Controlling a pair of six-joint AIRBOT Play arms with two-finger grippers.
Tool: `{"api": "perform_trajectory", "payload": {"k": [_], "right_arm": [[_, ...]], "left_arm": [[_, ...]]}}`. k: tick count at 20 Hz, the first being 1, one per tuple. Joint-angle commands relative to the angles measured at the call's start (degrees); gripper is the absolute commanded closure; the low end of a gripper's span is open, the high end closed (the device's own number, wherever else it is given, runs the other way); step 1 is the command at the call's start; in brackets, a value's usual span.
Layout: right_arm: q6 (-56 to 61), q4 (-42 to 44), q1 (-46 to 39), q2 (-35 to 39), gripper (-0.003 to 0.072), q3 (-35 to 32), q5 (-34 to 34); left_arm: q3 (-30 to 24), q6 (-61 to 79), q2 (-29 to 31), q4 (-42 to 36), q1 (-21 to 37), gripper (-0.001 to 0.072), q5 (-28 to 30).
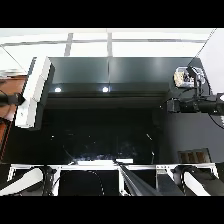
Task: Fold the box and place the chain.
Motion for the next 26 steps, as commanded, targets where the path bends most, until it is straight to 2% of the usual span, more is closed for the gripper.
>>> {"api": "perform_trajectory", "payload": {"k": [1, 3, 5, 6, 9, 12, 14, 26], "right_arm": [[0.1, 0.4, 3.8, 0.0, 0.0669, 0.0, -7.5], [0.1, -1.1, 8.3, -0.1, 0.0669, 0.0, -16.6], [0.1, -4.9, 12.4, -0.6, 0.0669, 0.0, -24.0], [0.1, -7.0, 14.0, -0.9, 0.0669, 0.0, -26.3], [0.1, -12.8, 15.5, -1.6, 0.0669, 0.0, -29.4], [0.1, -13.5, 15.4, -1.6, 0.0669, 0.0, -29.1], [0.1, -13.5, 15.4, -1.6, 0.0669, 0.0, -29.0], [0.1, -13.5, 15.4, -1.6, 0.0669, 0.0, -29.0]], "left_arm": [[11.3, -6.8, 1.3, -7.0, -0.4, 0.01, -12.7], [13.6, -7.3, 3.5, -17.1, -0.9, 0.069, -18.6], [11.0, -7.3, 8.4, -23.8, -3.5, 0.0685, -17.6], [8.4, -7.8, 11.5, -23.8, -6.0, 0.0686, -15.5], [-6.0, -8.2, 23.7, -17.7, -16.2, 0.0686, -4.5], [-22.8, -9.1, 34.5, -7.5, -25.0, 0.0685, 6.4], [-27.9, -9.6, 37.9, -5.6, -26.3, 0.0684, 8.2], [-28.5, -9.6, 38.7, -5.8, -26.1, 0.0683, 8.7]]}}
